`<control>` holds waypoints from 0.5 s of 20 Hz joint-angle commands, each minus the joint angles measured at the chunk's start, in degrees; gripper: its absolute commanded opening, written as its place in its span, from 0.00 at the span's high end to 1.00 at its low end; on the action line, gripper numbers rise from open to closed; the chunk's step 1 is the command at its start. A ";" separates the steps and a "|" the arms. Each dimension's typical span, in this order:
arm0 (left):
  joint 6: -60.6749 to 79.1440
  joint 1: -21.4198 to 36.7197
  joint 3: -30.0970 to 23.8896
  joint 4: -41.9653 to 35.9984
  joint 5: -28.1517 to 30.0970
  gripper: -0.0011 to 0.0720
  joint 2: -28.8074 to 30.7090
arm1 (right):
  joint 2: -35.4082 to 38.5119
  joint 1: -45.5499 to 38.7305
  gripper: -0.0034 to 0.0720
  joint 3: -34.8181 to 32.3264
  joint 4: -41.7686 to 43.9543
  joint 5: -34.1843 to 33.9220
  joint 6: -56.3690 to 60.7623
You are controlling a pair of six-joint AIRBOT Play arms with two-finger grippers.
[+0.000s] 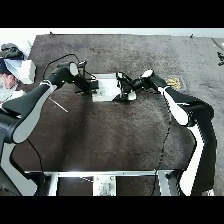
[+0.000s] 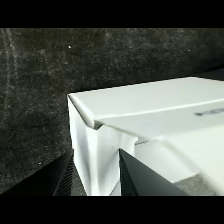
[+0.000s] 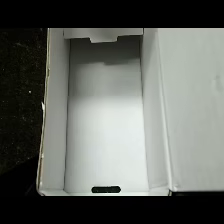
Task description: Fold the box and place the chain.
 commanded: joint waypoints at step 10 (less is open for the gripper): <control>-15.45 -5.75 17.94 18.60 -15.67 0.59 -10.49 | -0.02 0.04 0.25 0.02 0.00 0.00 0.00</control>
